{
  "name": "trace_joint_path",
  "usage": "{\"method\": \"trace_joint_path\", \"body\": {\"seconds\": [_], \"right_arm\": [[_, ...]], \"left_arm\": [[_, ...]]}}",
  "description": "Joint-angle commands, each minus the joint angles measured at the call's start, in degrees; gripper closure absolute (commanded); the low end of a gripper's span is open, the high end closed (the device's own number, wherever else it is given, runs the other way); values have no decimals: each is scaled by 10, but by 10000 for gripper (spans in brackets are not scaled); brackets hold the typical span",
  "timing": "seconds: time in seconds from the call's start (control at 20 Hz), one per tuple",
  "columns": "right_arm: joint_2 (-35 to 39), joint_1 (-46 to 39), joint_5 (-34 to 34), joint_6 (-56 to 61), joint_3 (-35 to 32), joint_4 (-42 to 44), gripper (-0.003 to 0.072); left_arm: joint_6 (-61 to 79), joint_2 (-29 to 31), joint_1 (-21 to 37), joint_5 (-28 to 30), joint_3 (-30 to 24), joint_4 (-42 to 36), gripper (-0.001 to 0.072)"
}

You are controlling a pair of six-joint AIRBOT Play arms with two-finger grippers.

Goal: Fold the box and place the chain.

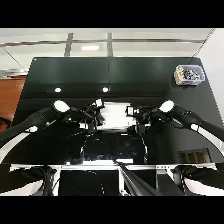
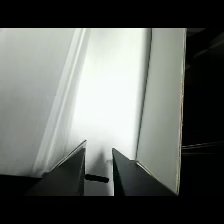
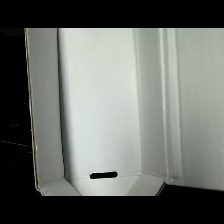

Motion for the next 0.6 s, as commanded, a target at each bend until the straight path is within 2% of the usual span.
{"method": "trace_joint_path", "body": {"seconds": [0.0, 0.05, 0.15, 0.2, 0.3, 0.55], "right_arm": [[0, 1, 0, 0, 0, 0, 430], [0, 1, 0, 0, 0, 0, 430], [0, 0, 0, 0, 0, 0, 430], [0, 0, 0, 0, 0, 0, 430], [0, 0, 0, 0, 0, 0, 430], [0, 1, 0, 0, 0, 0, 430]], "left_arm": [[0, 0, 0, 0, 1, -1, 610], [-2, 2, 0, -1, 1, 2, 681], [-11, 9, 2, -1, 3, 6, 643], [-16, 21, 8, -5, 3, 23, 683], [-85, 54, 29, -17, 3, 80, 682], [-311, 163, 124, -95, 3, 261, 682]]}}
